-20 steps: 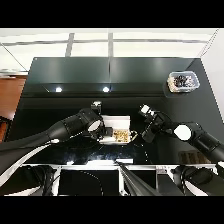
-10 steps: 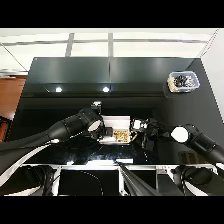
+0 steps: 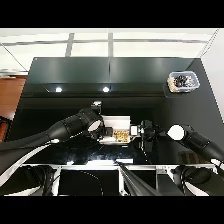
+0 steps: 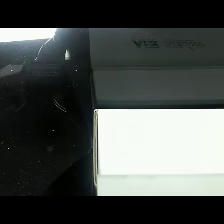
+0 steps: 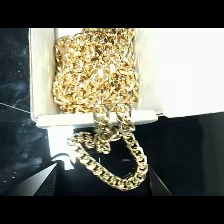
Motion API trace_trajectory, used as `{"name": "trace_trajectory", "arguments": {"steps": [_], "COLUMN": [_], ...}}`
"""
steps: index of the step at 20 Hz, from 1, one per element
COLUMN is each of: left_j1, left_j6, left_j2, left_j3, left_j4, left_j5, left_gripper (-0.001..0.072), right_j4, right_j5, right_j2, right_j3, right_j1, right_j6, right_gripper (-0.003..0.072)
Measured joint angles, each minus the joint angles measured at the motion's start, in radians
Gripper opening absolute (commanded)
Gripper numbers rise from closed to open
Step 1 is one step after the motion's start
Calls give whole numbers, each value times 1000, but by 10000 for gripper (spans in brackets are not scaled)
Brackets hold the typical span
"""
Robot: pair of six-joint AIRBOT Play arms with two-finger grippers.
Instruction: Fold the box and place the chain.
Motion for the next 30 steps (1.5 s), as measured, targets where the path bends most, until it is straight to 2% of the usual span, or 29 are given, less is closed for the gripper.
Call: {"name": "trace_trajectory", "arguments": {"steps": [14,26,30], "left_j1": [0,0,0], "left_j6": [0,0,0], "left_j2": [0,0,0], "left_j3": [0,0,0], "left_j4": [0,0,0], "left_j5": [2,2,2], "left_gripper": [30,30,30], "right_j4": [40,103,108], "right_j5": [-85,-60,-58], "right_j2": [-57,-74,-83], "right_j3": [0,0,0], "right_j1": [0,0,0], "right_j6": [-58,-58,-51], "right_gripper": [670,669,640]}}
